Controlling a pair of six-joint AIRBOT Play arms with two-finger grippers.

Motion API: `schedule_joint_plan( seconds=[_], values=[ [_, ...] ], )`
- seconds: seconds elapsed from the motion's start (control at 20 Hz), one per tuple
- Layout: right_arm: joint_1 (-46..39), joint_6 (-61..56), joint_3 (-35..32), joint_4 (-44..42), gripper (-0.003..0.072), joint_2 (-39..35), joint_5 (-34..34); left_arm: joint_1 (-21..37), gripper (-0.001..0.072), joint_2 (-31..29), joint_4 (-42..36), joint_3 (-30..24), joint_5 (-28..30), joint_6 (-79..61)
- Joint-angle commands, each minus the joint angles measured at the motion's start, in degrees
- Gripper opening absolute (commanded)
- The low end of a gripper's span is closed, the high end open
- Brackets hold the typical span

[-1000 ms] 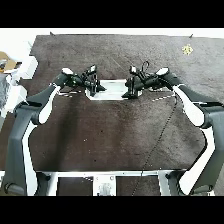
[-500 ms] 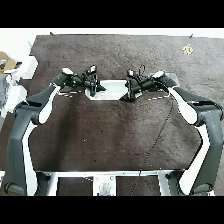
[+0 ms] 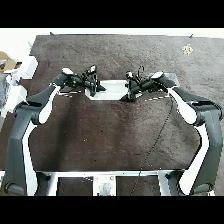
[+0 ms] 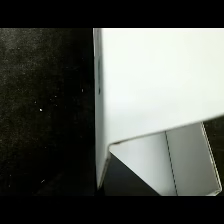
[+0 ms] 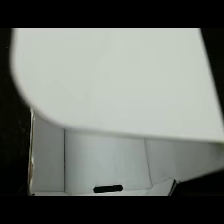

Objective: Fold the box and place the chain.

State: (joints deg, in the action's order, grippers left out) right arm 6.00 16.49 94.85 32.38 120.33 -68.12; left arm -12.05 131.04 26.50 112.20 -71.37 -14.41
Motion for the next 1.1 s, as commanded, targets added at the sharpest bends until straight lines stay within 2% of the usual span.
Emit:
schedule_joint_plan(
  seconds=[0.0, 0.15, 0.2, 1.05],
  values=[
    [0.0, 0.02, 0.02, 0.85, 0.0608, 0.04, 0.52, 0.02, 0.0012, 0.04, 0.0, -0.02, 0.04, 0.0],
    [0.0, 0.22, 0.02, 0.87, 0.0417, 0.04, 1.03, 0.02, 0.0012, 0.04, 0.0, -0.02, 0.04, 0.0],
    [0.0, 0.26, 0.02, 0.85, 0.0385, 0.04, 1.55, 0.02, 0.0012, 0.04, 0.0, -0.02, 0.02, 0.0],
    [0.0, 0.24, 0.02, 0.85, 0.0386, 0.04, 2.97, 0.02, 0.0012, 0.04, -0.02, -0.02, 0.04, 0.0]
  ],
)
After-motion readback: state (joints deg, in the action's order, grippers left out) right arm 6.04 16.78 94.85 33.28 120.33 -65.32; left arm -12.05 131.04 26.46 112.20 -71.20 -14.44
